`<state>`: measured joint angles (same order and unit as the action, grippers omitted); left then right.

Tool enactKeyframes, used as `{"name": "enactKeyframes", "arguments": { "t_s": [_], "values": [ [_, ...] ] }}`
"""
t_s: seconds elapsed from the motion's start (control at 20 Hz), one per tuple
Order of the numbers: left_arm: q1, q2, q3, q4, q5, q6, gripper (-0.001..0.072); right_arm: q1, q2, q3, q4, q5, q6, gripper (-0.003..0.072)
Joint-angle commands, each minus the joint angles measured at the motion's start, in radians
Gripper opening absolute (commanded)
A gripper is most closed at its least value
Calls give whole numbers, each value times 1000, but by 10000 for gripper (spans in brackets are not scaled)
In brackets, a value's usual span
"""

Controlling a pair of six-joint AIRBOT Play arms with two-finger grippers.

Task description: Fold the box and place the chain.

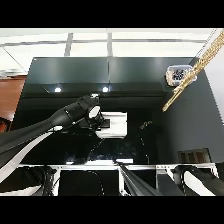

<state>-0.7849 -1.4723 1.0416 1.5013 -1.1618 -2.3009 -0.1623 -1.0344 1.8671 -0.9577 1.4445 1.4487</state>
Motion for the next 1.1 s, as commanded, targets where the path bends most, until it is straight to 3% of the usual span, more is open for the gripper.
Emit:
{"name": "enactKeyframes", "arguments": {
  "t_s": [0.0, 0.4, 0.75, 1.05],
  "values": [
    [0, -1, 1, 0, -1, 0, 24, 60, 22, -1, 133, 90, -18, 13],
    [0, -1, 1, 1, 1, 0, 24, 304, 20, -1, 158, 81, -9, 12],
    [0, -1, 1, 1, 1, 0, 24, 340, 13, -1, 379, -112, -22, 12],
    [0, -1, 1, 1, 1, 0, 24, 403, 13, -1, 383, -144, -21, 12]
  ]
}}
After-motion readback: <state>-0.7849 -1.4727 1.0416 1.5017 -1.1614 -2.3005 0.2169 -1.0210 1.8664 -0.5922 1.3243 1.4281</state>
